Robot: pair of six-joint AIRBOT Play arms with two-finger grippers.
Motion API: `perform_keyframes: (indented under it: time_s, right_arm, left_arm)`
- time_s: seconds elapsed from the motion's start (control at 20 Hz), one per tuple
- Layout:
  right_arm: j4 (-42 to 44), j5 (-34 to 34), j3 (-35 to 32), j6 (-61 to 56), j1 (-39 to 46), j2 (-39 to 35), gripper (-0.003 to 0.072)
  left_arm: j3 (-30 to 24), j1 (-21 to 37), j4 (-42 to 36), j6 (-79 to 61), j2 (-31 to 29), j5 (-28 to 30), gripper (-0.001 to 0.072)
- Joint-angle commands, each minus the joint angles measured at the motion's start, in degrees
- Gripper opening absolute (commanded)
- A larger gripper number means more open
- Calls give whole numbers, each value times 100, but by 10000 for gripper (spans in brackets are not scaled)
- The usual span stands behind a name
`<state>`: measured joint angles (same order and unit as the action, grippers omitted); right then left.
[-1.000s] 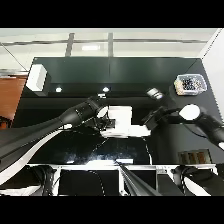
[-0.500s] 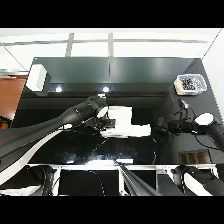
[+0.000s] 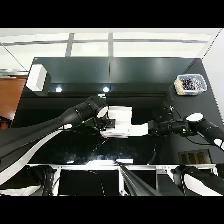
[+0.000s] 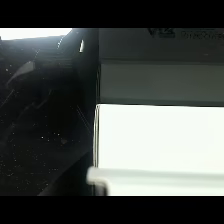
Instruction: Fold the box and place the chain.
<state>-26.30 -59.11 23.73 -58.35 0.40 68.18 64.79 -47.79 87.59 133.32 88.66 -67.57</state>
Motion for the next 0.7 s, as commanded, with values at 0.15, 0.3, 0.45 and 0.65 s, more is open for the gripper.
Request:
perform_keyframes:
  time_s: [0.15, 0.3, 0.45, 0.65]
  right_arm:
    - [507, -542, 256, 634, -33, 66, 168]
    - [509, -595, 426, 632, -232, 66, 513]
    - [505, -413, 542, 629, -664, 66, 603]
    - [170, 138, 737, 140, -1231, 66, 651]
  left_arm:
    - [-2, 4, 2, -2, 4, 0, 27]
    - [-2, 4, 2, -2, 4, 0, 27]
    - [-2, 4, 2, -2, 4, 0, 27]
    - [-2, 4, 2, -2, 4, 0, 27]
